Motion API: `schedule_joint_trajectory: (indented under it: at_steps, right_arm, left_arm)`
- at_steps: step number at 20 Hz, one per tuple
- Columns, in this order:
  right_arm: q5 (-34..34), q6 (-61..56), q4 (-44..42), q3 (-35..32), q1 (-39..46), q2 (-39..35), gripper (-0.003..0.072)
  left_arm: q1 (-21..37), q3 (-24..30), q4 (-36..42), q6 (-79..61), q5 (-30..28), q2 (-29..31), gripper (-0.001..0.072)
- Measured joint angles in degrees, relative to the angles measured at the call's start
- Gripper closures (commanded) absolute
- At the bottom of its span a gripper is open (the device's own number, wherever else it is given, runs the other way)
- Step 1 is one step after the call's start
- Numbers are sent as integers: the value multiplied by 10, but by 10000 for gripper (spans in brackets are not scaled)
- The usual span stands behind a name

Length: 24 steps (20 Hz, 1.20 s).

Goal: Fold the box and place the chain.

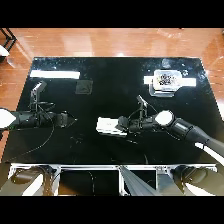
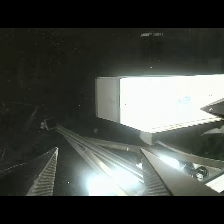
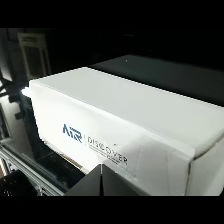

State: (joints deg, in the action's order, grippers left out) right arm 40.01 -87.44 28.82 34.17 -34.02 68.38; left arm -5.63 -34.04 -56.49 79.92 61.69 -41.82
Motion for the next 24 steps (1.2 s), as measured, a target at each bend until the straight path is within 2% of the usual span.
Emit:
schedule_joint_trajectory:
  at_steps: [4,9,13,18,21,24]
  right_arm:
    - [9,18,-2,0,4,-32,666]
    - [25,29,-11,3,73,-142,666]
    - [71,29,24,3,168,-210,666]
    - [148,19,98,3,238,-234,666]
    - [167,13,131,3,250,-238,666]
    - [176,8,155,3,255,-240,666]
  left_arm:
    - [0,0,0,-7,0,-1,89]
    - [-17,-24,0,-33,1,-40,89]
    - [-93,-93,0,-146,3,-134,88]
    - [-223,-180,-1,-422,-7,-266,88]
    - [-279,-202,0,-570,-44,-320,89]
    - [-304,-211,3,-643,-75,-343,90]
